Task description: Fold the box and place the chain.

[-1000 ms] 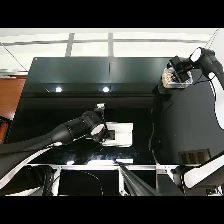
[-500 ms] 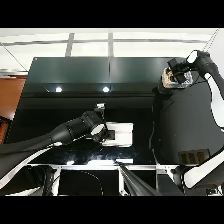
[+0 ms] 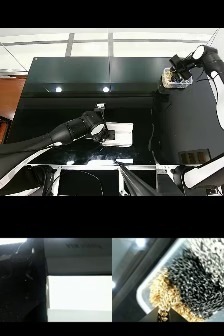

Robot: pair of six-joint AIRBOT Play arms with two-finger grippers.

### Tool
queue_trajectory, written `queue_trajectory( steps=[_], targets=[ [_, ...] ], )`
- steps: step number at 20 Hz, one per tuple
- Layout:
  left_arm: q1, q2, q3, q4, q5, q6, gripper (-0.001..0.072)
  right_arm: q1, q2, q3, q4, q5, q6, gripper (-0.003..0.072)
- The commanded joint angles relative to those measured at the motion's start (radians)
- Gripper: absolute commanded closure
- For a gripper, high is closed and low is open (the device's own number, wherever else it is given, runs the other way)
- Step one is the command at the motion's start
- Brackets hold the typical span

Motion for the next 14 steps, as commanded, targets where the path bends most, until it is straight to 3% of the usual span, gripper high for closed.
queue_trajectory(
  steps=[1, 5, 10, 14],
  targets=[
    [0.0, -0.001, 0.0, 0.0, 0.0, 0.0, 0.0679, -0.003, 0.087, 0.001, 0.035, 0.049, -0.303, 0.0669],
    [0.0, -0.001, 0.0, 0.0, 0.0, 0.0, 0.0679, -0.007, 0.306, 0.001, 0.091, 0.056, -0.534, 0.0672],
    [0.0, -0.001, 0.0, 0.0, 0.0, 0.0, 0.0678, -0.008, 0.589, 0.001, 0.127, 0.062, -0.669, 0.0674],
    [0.0, -0.001, 0.0, 0.0, 0.0, 0.0, 0.0679, -0.008, 0.776, 0.001, 0.195, 0.148, -0.748, 0.0674]
  ],
)
